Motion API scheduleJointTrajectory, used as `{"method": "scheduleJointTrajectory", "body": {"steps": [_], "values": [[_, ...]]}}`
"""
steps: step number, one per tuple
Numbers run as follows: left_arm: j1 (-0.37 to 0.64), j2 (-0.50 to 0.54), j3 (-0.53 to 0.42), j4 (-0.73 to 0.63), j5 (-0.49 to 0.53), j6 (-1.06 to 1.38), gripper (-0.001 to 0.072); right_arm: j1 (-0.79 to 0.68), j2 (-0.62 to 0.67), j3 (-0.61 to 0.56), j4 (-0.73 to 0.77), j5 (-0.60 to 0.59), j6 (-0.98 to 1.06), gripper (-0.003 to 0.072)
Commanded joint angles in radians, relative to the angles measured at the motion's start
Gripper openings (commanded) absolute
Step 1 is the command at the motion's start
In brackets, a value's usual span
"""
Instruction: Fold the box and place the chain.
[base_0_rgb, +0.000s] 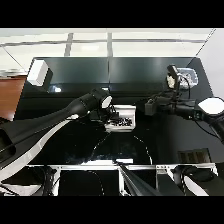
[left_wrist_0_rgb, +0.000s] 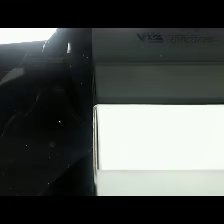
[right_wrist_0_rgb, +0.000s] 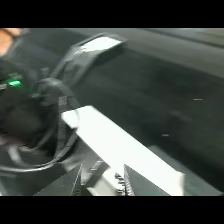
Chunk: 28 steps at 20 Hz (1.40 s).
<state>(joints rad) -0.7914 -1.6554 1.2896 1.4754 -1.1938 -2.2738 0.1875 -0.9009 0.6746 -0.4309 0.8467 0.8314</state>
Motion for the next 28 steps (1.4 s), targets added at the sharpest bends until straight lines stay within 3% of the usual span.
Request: {"method": "scheduleJointTrajectory", "body": {"steps": [1,2,3,4,5,9,13,14,16,18,19,20,21,22,25,28], "values": [[-0.001,0.000,0.001,0.000,-0.003,0.018,0.0028,-0.044,0.000,0.000,-0.041,0.010,0.007,0.0310],[0.000,0.000,0.008,0.000,-0.019,0.014,0.0037,-0.043,0.000,0.000,-0.048,0.028,0.006,0.0310],[0.000,0.001,0.026,0.006,-0.050,0.014,0.0238,-0.043,0.000,0.000,-0.058,0.050,0.006,0.0310],[-0.002,0.006,0.045,0.020,-0.084,0.014,0.0504,-0.042,0.000,0.000,-0.070,0.067,0.006,0.0310],[-0.006,0.022,0.065,0.046,-0.111,0.015,0.0552,-0.042,0.000,0.000,-0.084,0.074,0.007,0.0310],[-0.020,0.184,0.065,0.154,-0.125,0.178,0.0552,-0.043,0.000,0.000,-0.106,0.073,0.007,0.0310],[0.079,0.399,-0.136,0.222,-0.112,0.298,0.0552,-0.045,0.000,0.000,-0.106,0.061,0.007,0.0310],[0.130,0.446,-0.204,0.177,-0.076,0.335,0.0552,-0.046,0.000,0.000,-0.106,0.048,0.007,0.0310],[0.254,0.525,-0.351,-0.044,0.098,0.538,0.0552,-0.053,0.000,0.000,-0.105,0.042,0.015,0.0310],[0.368,0.543,-0.477,-0.428,0.249,1.032,0.0552,-0.057,0.000,0.000,-0.105,0.040,0.030,0.0310],[0.394,0.534,-0.515,-0.585,0.261,1.344,0.0552,-0.057,0.000,0.000,-0.105,0.040,0.030,0.0310],[0.401,0.521,-0.543,-0.673,0.261,1.648,0.0605,-0.056,0.000,0.000,-0.105,0.040,0.033,0.0310],[0.395,0.504,-0.566,-0.708,0.272,1.909,0.0716,-0.057,0.000,0.000,-0.105,0.039,0.042,0.0310],[0.383,0.486,-0.581,-0.699,0.284,2.113,0.0717,-0.057,0.000,0.000,-0.105,0.039,0.050,0.0310],[0.354,0.424,-0.583,-0.644,0.341,2.337,0.0716,-0.056,0.000,0.000,-0.105,0.040,0.056,0.0310],[0.388,0.351,-0.581,-0.854,0.350,2.549,0.0717,-0.056,0.000,0.000,-0.105,0.040,0.064,0.0310]]}}
